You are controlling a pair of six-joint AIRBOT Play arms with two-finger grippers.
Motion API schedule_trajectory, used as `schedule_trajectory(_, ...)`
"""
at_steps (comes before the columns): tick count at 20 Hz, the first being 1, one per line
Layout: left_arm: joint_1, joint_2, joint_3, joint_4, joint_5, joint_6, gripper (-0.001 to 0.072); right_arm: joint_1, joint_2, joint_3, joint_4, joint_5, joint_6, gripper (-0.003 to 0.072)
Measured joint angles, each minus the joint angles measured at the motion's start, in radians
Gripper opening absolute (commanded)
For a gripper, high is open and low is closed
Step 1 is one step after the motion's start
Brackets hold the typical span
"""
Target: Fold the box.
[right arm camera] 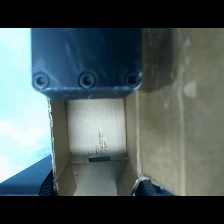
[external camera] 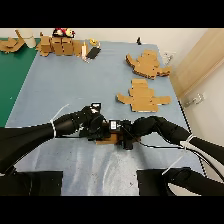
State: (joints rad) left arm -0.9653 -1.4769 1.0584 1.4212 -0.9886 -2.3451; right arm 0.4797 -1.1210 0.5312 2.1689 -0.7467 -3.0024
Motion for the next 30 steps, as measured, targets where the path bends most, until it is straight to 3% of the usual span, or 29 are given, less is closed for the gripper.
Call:
schedule_trajectory(13,0.001,0.040,0.035,-0.001,-0.035,-0.004,0.0600,0.000,0.000,0.000,0.000,0.002,0.001,0.0441)
schedule_trajectory(21,0.023,0.106,0.045,0.037,-0.136,-0.004,0.0589,0.000,0.000,0.000,0.000,0.001,0.001,0.0440)
schedule_trajectory(30,0.029,0.124,0.053,0.039,-0.168,-0.005,0.0585,0.000,0.000,0.000,0.000,0.002,0.001,0.0440)
